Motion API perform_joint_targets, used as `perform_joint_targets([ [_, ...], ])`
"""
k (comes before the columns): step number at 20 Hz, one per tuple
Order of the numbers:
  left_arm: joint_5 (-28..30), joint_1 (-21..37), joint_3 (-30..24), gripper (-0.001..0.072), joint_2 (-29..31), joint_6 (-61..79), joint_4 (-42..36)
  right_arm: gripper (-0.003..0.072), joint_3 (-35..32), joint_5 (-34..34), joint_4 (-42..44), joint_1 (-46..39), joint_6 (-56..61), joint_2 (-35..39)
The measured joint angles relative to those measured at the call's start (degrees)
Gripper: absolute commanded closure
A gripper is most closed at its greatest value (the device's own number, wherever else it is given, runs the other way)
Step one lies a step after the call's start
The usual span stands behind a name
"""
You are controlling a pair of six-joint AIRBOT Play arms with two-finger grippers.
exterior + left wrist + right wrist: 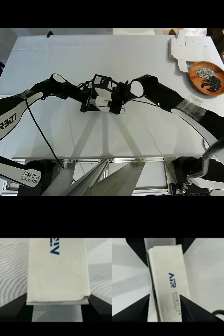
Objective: Fold the box and place the chain.
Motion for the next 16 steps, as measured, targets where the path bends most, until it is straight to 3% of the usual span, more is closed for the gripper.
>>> perform_joint_targets([
  [1,0.0,0.0,0.0,0.0378,0.0,0.0,0.0,0.0623,0.0,0.0,-0.4,0.0,1.0,0.8],
  [2,0.0,0.0,0.0,0.0378,0.0,0.0,0.0,0.0674,0.0,0.0,-0.5,-0.1,2.1,1.8],
  [6,0.0,0.0,0.0,0.0378,0.0,0.1,0.0,0.0677,-0.2,-0.9,3.5,-0.7,6.8,4.3],
  [13,0.0,0.0,0.0,0.0378,0.0,0.1,0.0,0.0678,-9.3,-11.3,29.5,-3.6,10.9,3.6],
  [16,0.0,0.0,0.0,0.0378,0.0,0.1,0.0,0.0678,-13.1,-14.6,35.4,-3.9,11.3,2.5],
])
